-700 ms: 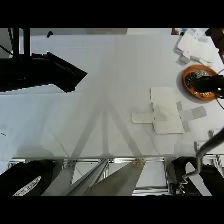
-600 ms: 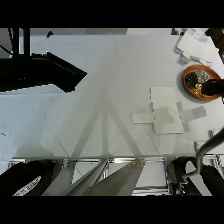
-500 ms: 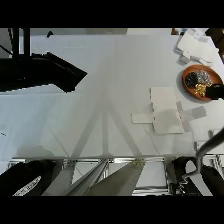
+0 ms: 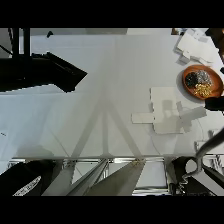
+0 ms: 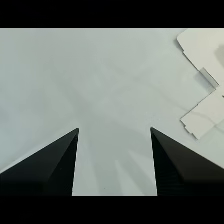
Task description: Fold the box and place the chain.
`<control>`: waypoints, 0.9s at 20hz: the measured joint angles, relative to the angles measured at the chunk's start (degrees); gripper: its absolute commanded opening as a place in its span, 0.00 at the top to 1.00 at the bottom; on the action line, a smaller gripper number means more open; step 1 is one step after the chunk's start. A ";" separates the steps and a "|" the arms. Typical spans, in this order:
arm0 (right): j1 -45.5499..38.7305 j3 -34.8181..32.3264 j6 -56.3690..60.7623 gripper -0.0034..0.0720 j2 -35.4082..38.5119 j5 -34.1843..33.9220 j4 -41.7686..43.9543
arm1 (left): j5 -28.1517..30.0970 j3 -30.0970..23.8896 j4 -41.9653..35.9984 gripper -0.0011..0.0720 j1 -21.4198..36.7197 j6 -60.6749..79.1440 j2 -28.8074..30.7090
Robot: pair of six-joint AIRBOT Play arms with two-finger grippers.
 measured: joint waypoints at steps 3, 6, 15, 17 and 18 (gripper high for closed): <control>-0.11 3.41 -0.04 0.62 -6.19 4.31 -0.07 | 0.00 0.02 0.00 0.29 0.00 -0.02 0.00; -0.13 5.62 -0.07 0.63 -10.62 7.02 -0.17 | 0.00 0.00 0.00 0.29 0.00 0.00 0.00; -0.13 6.99 -0.94 0.90 -17.25 9.99 1.09 | -0.02 0.00 0.00 0.29 0.00 0.00 0.00; -0.13 7.08 -1.60 0.93 -17.51 10.01 2.08 | 0.00 0.02 0.00 0.29 0.00 0.00 0.00; -0.15 7.08 -1.77 0.95 -17.62 10.05 2.43 | 0.00 0.00 0.00 0.29 0.00 -0.02 0.00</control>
